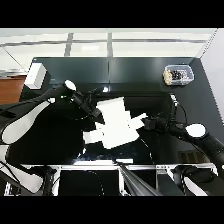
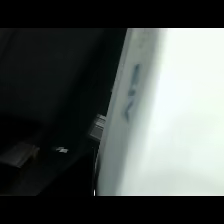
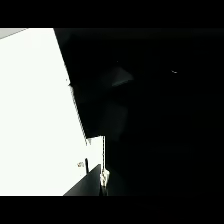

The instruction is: Fold the box and place the chain.

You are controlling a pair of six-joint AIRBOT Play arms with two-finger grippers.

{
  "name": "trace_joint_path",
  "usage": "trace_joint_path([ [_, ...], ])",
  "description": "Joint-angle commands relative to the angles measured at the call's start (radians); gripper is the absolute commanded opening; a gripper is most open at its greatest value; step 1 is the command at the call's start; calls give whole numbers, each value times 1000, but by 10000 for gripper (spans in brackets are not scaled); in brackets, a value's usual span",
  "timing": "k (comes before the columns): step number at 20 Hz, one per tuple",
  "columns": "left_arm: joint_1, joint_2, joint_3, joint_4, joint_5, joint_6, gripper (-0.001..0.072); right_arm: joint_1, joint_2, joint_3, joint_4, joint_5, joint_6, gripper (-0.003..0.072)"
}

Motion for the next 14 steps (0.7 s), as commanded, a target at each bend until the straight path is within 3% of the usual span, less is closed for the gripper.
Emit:
trace_joint_path([
  [1,-2,0,18,11,5,17,52,0,1,0,0,17,0,15],
  [3,-2,0,27,10,-4,39,26,0,1,0,0,25,0,17],
  [4,-2,0,29,9,-8,42,25,0,1,0,-1,24,0,96],
  [5,-2,2,32,11,-8,42,24,-3,1,3,-13,20,0,464],
  [6,-2,8,32,11,-8,42,24,-17,1,14,-40,36,0,700],
  [10,-5,103,19,60,13,61,22,-124,1,180,-344,301,-1,698],
  [12,-14,218,-68,7,94,201,22,-154,1,266,-494,390,-16,698],
  [14,-29,327,-209,-117,203,430,24,-158,1,307,-591,395,-16,698],
])
